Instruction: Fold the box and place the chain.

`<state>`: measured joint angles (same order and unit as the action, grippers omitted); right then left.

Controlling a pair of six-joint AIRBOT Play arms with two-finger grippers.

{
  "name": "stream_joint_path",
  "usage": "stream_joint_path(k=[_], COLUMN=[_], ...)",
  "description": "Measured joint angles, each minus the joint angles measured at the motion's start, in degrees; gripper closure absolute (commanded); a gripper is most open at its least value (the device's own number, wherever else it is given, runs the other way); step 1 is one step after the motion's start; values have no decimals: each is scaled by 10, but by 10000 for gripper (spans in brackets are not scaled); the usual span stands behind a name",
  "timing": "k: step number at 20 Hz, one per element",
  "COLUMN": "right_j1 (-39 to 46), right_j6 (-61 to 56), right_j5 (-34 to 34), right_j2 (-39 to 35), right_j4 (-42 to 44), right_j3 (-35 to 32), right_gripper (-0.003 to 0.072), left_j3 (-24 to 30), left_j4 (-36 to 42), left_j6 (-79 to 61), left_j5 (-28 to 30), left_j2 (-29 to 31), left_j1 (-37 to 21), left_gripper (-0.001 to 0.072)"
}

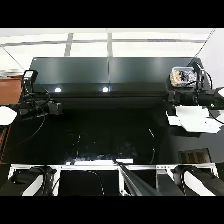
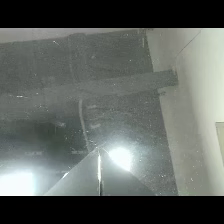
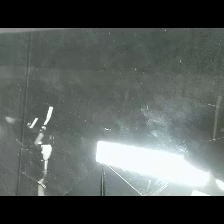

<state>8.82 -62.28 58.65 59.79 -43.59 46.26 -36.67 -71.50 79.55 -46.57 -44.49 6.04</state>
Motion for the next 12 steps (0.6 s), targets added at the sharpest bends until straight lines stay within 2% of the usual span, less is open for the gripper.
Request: stream_joint_path(k=[8,12], right_j1=[0,0], right_j6=[0,0], right_j5=[-3,-40], right_j2=[0,0], right_j4=[0,6], right_j3=[0,0], right_gripper=[671,671], left_j3=[0,0], left_j4=[0,0], left_j6=[0,0], left_j5=[0,0], left_j2=[0,0], left_j1=[0,0], left_gripper=[682,682])
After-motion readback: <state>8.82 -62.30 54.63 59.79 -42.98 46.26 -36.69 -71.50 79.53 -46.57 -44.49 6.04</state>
